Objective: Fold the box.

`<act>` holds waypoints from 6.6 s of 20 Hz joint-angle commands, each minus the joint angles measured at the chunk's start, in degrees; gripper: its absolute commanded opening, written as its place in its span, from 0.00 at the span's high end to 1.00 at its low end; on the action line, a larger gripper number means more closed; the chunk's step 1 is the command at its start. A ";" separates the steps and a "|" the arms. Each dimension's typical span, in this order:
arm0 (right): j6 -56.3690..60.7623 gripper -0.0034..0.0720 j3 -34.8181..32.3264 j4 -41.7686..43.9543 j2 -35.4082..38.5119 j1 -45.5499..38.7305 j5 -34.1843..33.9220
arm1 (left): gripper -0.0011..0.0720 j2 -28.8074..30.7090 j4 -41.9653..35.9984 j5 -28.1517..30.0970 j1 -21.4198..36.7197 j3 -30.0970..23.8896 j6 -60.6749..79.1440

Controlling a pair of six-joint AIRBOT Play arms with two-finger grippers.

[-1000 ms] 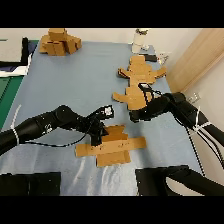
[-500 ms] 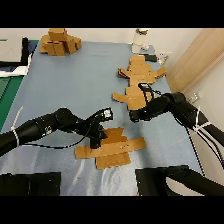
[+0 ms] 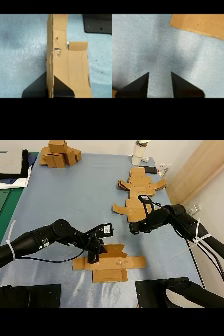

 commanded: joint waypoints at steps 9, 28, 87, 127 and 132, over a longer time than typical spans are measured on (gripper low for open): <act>-0.02 0.42 0.07 0.02 -0.02 -0.02 -0.02 | 0.97 -1.33 -0.17 1.18 -0.02 -0.02 1.03; 1.75 0.95 0.09 0.04 1.66 0.09 -10.29 | 0.97 -1.29 -1.44 -0.63 -0.04 -1.55 0.44; 40.06 0.00 -32.79 -55.52 37.55 76.94 1.20 | 0.97 -1.29 -1.44 -0.61 -0.11 -1.55 0.46; -69.53 0.01 -22.56 19.80 13.75 17.33 5.05 | 0.97 -1.29 -1.44 -0.61 -0.11 -1.55 0.44; -72.74 0.01 -22.58 20.85 12.11 17.49 5.05 | 0.97 -1.29 -1.44 -0.61 -0.11 -1.55 0.46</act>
